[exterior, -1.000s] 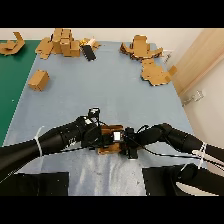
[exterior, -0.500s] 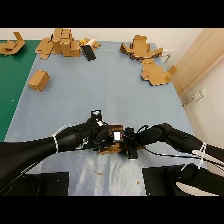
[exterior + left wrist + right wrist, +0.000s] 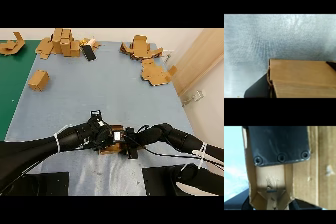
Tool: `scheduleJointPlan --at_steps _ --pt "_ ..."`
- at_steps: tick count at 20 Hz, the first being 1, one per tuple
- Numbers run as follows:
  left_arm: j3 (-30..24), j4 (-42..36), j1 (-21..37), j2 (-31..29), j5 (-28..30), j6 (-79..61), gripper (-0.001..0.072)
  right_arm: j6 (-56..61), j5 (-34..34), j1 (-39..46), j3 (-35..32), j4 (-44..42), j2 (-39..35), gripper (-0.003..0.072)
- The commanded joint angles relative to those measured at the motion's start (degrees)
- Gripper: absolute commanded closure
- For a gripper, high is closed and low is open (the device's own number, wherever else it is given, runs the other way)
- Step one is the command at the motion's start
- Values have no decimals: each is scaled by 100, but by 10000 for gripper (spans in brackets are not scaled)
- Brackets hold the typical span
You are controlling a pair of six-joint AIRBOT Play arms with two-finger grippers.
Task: Fold the box.
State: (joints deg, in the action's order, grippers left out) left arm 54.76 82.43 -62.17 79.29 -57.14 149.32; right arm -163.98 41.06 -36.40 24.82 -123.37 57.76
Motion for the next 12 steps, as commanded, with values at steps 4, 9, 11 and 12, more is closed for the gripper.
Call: scheduleJointPlan --at_steps 4,9,11,12 --pt "197 13 13 -9 -131 -138 152 0 0 -2 -2 -4 4 217" --pt "212 37 13 -68 -459 -142 153 0 -2 -2 -2 -4 4 218" --pt "214 92 13 -175 -468 -140 153 0 -2 -2 -2 -4 4 217" --pt "229 142 13 -260 -511 -138 152 0 -2 -2 -2 -4 4 218"
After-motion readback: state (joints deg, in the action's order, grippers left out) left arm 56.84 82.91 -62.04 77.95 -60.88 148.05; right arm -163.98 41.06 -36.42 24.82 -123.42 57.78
